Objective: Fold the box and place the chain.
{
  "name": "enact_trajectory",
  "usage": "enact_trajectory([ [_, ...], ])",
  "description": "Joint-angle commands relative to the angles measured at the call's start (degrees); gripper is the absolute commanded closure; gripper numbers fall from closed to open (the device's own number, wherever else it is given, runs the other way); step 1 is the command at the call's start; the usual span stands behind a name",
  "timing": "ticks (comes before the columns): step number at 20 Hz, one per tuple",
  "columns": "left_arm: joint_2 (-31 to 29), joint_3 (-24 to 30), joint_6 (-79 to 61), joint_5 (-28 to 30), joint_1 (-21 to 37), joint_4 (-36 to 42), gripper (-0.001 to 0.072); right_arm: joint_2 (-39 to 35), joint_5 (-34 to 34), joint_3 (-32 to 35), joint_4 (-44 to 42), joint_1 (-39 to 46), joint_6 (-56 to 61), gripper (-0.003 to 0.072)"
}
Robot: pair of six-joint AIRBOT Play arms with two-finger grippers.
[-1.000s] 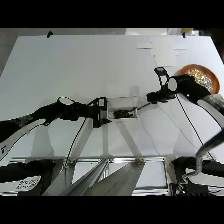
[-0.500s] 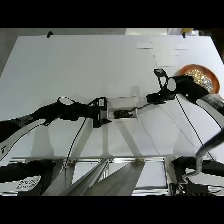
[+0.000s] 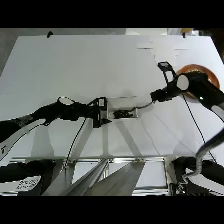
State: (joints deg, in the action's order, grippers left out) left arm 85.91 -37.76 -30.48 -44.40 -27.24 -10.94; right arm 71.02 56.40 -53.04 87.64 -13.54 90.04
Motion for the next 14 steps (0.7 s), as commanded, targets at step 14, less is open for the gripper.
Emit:
enact_trajectory([
  [14,0.0,0.0,0.0,0.0,0.0,0.0,0.0695,-15.0,-7.9,0.0,-29.4,-19.1,-24.6,0.067],
])
